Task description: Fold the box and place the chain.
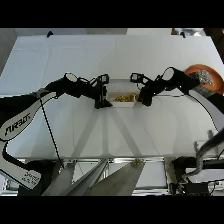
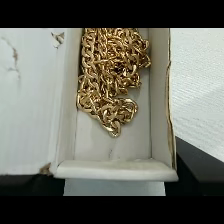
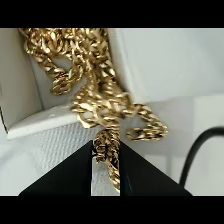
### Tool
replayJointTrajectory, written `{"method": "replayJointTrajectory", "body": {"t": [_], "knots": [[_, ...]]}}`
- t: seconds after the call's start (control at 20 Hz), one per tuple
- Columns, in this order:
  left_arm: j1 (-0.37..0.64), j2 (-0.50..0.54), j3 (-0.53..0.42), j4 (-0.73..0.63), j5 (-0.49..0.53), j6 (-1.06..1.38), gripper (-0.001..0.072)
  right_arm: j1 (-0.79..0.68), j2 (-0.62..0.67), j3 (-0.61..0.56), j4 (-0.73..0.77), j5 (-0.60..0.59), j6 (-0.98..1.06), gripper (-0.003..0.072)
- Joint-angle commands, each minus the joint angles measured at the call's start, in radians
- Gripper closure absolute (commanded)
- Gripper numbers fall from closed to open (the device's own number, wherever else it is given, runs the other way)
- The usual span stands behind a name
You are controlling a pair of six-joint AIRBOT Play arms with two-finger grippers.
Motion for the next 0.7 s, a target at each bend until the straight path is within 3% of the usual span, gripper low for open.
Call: {"method": "replayJointTrajectory", "body": {"t": [0.0,0.4,0.65], "knots": [[0.0,0.0,0.0,0.0,0.0,0.0,0.0451,0.001,0.081,0.001,0.003,-0.019,0.099,0.0676],[0.0,0.0,0.0,0.0,0.0,0.0,0.0451,0.045,0.33,0.001,0.053,-0.025,0.149,0.0676],[0.0,0.0,0.0,0.0,0.0,0.0,0.0451,0.203,0.356,0.001,0.056,-0.088,0.15,0.0675]]}}
